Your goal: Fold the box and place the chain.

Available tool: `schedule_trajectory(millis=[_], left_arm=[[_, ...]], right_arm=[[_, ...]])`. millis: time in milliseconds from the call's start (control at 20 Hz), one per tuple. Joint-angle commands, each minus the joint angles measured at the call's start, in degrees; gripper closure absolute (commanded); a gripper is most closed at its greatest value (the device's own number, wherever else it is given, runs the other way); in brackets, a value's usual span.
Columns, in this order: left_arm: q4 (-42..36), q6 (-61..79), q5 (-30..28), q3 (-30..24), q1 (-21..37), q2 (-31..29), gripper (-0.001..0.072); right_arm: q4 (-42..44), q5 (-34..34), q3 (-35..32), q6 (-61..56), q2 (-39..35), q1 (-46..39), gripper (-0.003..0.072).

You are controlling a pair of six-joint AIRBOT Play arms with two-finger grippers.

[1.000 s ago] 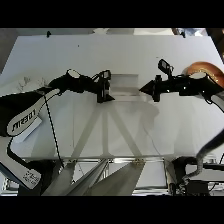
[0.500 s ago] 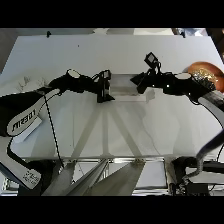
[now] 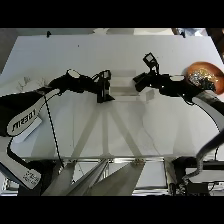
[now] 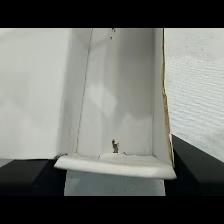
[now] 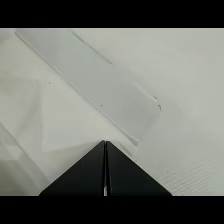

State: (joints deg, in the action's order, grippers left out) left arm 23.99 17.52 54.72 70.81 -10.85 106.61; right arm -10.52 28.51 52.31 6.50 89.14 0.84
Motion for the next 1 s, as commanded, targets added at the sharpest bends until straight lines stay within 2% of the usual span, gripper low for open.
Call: schedule_trajectory(millis=[0,150,350,450,600,650,700,750,850,950], left_arm=[[0.0,0.0,-0.1,0.0,0.0,0.0,0.0429],[0.0,0.0,-0.1,0.0,0.0,0.0,0.0429],[0.0,0.0,-0.1,0.0,0.0,0.0,0.0429],[0.0,0.0,-0.1,0.0,0.0,0.0,0.0429],[0.0,0.0,-0.1,0.0,0.0,0.0,0.0429],[0.0,0.0,-0.1,0.0,0.0,0.0,0.0429],[0.0,0.0,-0.1,0.0,0.0,0.0,0.0429],[0.0,0.0,-0.1,0.0,0.0,0.0,0.0429],[0.0,0.0,-0.1,0.0,0.0,0.0,0.0429],[0.0,0.0,-0.1,0.0,0.0,0.0,0.0429]], right_arm=[[-0.7,1.8,0.0,-2.3,0.5,0.1,0.0676],[-0.9,2.2,0.0,-2.2,-2.9,0.1,0.0676],[-7.9,2.4,0.0,-2.2,-10.4,0.1,0.0677],[-17.0,3.1,0.0,-4.3,-14.1,0.1,0.0677],[-38.5,7.5,0.0,-14.8,-17.4,0.1,0.0668],[-46.0,10.1,0.0,-18.3,-17.5,0.1,0.0584],[-52.0,12.8,0.0,-21.2,-17.2,0.1,0.0394],[-56.2,15.2,0.0,-23.0,-16.7,0.1,0.0321],[-59.0,18.9,0.0,-22.7,-15.2,0.1,0.0322],[-58.8,19.0,0.0,-20.0,-13.3,0.1,0.0317]])
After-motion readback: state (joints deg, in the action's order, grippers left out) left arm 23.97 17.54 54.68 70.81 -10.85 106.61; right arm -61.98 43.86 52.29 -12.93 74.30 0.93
